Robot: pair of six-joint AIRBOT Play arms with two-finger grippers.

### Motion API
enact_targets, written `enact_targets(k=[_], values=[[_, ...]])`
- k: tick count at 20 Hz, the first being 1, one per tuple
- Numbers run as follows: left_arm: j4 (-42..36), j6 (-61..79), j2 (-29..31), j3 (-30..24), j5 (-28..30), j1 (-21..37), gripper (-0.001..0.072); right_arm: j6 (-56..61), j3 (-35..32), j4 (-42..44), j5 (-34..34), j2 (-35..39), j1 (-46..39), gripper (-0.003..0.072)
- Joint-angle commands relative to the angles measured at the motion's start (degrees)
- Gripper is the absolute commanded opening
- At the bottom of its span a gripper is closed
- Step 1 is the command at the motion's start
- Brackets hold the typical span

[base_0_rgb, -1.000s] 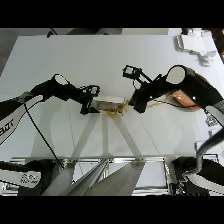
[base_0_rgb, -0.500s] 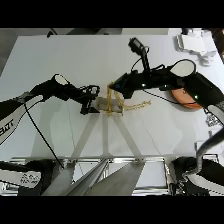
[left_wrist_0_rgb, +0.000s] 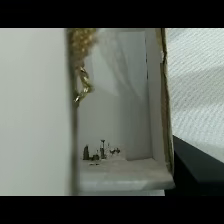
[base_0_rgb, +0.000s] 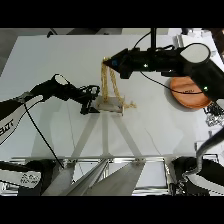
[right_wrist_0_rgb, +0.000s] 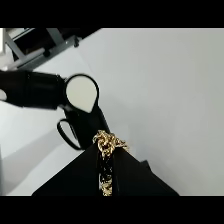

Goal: Fold the box and place the chain.

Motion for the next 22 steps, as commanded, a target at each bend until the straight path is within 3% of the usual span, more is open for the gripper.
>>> enact_targets(k=[1,7,13,22], values=[[0.02,0.02,-0.02,0.00,0.00,0.02,0.0433,3.30,3.78,0.22,-0.09,0.74,0.00,0.0016],[0.02,0.02,-0.02,0.00,0.00,0.02,0.0433,6.49,6.93,-0.83,1.07,1.36,0.00,0.0016],[0.02,0.02,-0.02,0.00,0.02,0.02,0.0433,16.81,4.55,-28.09,4.26,1.31,5.49,0.0016],[0.02,0.02,-0.02,0.00,0.02,0.02,0.0433,15.15,1.86,-31.21,5.27,3.23,9.81,0.0016]])
